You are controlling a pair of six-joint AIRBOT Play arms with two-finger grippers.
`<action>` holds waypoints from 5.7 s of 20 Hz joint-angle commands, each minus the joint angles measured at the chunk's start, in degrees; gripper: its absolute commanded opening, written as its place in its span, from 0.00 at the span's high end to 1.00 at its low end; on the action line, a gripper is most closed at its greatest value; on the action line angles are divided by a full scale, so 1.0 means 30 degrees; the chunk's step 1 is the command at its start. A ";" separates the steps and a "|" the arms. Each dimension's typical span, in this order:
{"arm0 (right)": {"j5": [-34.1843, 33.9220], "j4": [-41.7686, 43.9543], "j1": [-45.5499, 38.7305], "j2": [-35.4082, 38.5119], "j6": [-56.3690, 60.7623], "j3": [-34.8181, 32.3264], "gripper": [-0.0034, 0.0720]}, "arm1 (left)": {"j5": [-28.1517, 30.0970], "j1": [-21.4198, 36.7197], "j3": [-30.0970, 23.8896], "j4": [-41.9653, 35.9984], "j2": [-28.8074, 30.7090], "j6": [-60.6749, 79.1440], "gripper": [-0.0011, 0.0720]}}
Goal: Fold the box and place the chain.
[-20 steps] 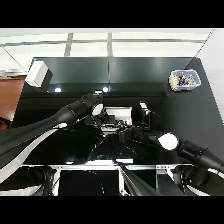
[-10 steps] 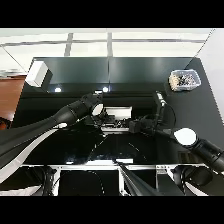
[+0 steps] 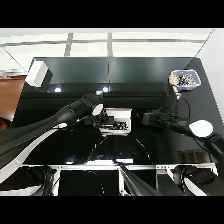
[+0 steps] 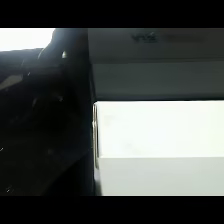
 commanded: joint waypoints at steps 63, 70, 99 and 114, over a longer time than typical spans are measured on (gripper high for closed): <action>0.4197 -0.3548 -0.4167 0.0372 0.0007 0.0197 0.62 | 0.3381 0.6375 -0.6564 -1.7136 0.1668 4.7721 0.05; 0.2616 -0.0962 -0.4160 0.0328 0.0007 0.0255 0.18 | 0.4364 0.6397 -0.6557 -1.7063 0.1668 4.5156 0.35; 0.7074 -0.5523 0.2331 -0.8371 -1.8265 0.7614 0.12 | 0.5195 0.6375 -0.6564 -1.7063 0.1668 4.4727 0.35; 0.6732 -0.4539 0.2368 -0.8378 -1.8272 0.7592 0.55 | 0.5202 0.6375 -0.6564 -1.7056 0.1668 4.4727 0.35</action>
